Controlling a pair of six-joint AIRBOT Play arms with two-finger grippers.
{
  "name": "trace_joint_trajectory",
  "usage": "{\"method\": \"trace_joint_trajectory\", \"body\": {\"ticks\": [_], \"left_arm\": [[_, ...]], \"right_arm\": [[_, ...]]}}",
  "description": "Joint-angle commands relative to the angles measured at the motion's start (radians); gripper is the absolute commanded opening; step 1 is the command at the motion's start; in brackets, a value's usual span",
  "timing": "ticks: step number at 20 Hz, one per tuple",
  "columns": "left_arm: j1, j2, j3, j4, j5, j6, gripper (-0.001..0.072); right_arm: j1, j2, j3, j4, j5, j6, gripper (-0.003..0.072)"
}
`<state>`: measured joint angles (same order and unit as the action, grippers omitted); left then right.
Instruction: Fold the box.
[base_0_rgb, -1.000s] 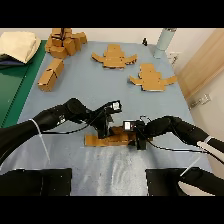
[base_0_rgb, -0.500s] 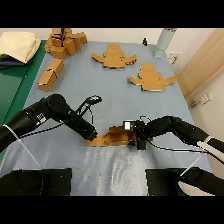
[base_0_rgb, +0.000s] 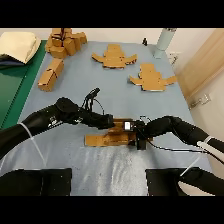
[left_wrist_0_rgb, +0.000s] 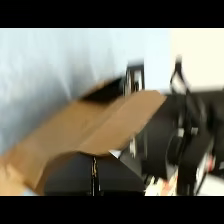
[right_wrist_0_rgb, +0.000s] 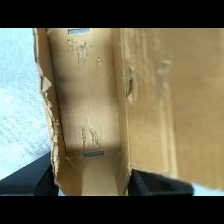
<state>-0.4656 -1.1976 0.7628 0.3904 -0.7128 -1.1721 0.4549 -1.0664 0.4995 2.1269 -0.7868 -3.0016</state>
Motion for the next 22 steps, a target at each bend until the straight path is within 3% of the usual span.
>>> {"method": "trace_joint_trajectory", "body": {"ticks": [1, 6, 14, 15, 18, 22], "left_arm": [[0.000, -0.095, 0.058, -0.042, 0.077, 0.005, 0.0013], [0.000, -0.222, 0.061, 0.090, 0.027, -0.101, 0.0013], [0.002, -0.232, 0.090, 0.089, 0.033, -0.060, 0.0013], [0.027, -0.225, 0.124, 0.077, -0.008, -0.010, 0.0013], [0.118, -0.132, 0.156, 0.075, -0.074, 0.093, 0.0010], [0.312, 0.104, 0.031, 0.085, -0.150, 0.227, 0.0011]], "right_arm": [[0.000, 0.000, 0.000, 0.000, 0.000, 0.000, 0.0460], [0.000, 0.000, 0.000, 0.000, 0.000, 0.000, 0.0460], [0.000, 0.000, 0.000, 0.000, 0.000, 0.000, 0.0459], [0.000, 0.000, 0.000, 0.000, 0.000, 0.000, 0.0459], [0.000, 0.000, 0.000, 0.000, 0.000, 0.000, 0.0460], [0.000, 0.000, 0.000, 0.000, 0.000, 0.000, 0.0459]]}}
